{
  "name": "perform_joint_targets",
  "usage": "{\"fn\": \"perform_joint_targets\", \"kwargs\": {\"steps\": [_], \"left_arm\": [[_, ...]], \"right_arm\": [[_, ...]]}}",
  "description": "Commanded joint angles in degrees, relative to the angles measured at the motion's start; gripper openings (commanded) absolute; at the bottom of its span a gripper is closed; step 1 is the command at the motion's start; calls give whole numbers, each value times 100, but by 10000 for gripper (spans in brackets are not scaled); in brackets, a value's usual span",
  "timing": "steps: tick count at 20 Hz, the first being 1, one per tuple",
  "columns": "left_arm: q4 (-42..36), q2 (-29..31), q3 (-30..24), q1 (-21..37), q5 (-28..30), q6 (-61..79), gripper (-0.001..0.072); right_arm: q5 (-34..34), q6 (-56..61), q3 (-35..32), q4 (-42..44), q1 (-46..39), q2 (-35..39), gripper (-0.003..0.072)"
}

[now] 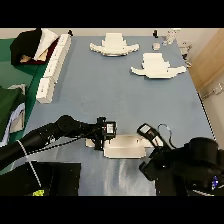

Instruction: Fold the box.

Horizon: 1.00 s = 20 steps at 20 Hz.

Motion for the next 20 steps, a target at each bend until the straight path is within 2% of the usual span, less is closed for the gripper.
{"fn": "perform_joint_targets", "kwargs": {"steps": [1, 5, 9, 12, 16, 20], "left_arm": [[2, -2, 2, -4, 2, 0, 14], [2, -2, 2, -4, 2, 2, 14], [0, -2, 2, -4, 0, 2, 14], [0, -2, 2, -4, 0, 2, 14], [0, -2, 2, -7, 0, 2, 14], [0, -2, 2, -7, 0, 2, 15]], "right_arm": [[671, -654, -118, -946, 719, -407, 716], [1226, -1287, -107, -1526, 721, -1351, 716], [1499, -863, -105, -2013, 721, -1976, 715], [1449, 107, -28, -2439, 721, -1958, 714], [793, 1088, 310, -2927, 717, -1845, 714], [686, 1220, 378, -2885, 719, -1818, 714]]}}
